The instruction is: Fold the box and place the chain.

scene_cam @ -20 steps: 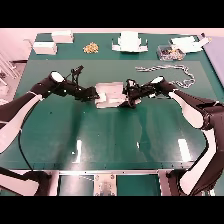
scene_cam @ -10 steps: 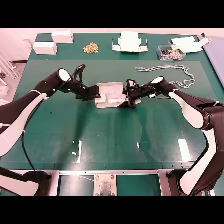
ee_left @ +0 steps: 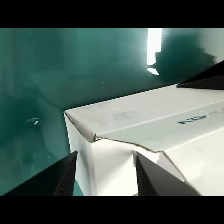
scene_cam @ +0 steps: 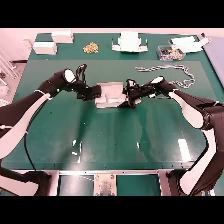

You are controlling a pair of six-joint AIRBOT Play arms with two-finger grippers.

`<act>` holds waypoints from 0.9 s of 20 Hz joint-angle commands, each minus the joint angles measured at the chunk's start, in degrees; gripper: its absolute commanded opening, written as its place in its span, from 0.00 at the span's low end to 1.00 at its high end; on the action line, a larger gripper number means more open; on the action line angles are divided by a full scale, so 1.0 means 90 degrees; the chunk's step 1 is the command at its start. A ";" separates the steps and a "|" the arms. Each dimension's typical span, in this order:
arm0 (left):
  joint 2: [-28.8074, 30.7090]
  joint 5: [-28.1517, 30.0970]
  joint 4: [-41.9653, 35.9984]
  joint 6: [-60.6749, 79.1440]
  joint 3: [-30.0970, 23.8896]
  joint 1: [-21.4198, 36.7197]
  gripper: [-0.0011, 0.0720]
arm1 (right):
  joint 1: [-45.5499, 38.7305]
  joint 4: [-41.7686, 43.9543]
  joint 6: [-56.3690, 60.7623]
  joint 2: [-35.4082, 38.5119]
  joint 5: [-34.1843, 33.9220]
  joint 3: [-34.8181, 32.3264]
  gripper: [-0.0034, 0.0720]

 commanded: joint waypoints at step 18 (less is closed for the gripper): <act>-0.0775 -0.1302 0.2033 -0.1848 0.1404 -0.0704 0.59 | 0.0002 0.0002 0.0000 0.0005 0.0000 0.0000 0.80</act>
